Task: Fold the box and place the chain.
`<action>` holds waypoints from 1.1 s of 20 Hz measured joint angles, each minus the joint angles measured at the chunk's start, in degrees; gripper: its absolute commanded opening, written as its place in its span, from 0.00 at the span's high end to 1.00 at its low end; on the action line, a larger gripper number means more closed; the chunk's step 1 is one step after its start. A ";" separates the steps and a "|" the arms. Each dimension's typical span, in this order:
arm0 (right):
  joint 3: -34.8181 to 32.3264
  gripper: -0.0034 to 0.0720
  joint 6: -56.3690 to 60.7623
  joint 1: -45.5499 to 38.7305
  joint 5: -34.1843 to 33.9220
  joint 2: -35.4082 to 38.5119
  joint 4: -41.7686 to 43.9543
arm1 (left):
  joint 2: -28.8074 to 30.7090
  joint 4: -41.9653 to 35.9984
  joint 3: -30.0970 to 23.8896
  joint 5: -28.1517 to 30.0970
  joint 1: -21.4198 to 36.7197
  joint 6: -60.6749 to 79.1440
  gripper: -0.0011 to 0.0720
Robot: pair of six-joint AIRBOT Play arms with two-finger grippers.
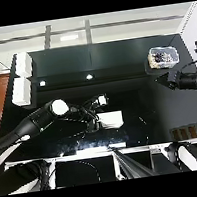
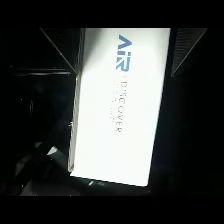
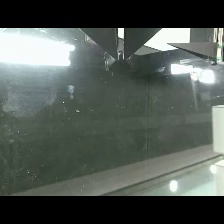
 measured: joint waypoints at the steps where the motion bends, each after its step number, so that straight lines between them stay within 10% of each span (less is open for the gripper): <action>1: 0.00 0.89 0.00 0.00 0.00 0.00 -0.04 | -0.11 0.04 0.00 0.00 -0.31 0.00 0.01; 18: 0.00 0.89 -0.04 0.00 0.44 0.00 -0.09 | -6.01 1.62 0.00 8.07 -5.99 0.22 0.03; 21: 0.00 0.89 -0.02 0.00 0.46 0.00 -0.09 | -6.95 1.81 0.07 9.16 -6.67 0.13 0.46; 22: 0.00 0.89 -0.02 0.00 0.46 0.00 -0.09 | -6.95 2.14 0.13 9.07 -6.69 -0.66 0.46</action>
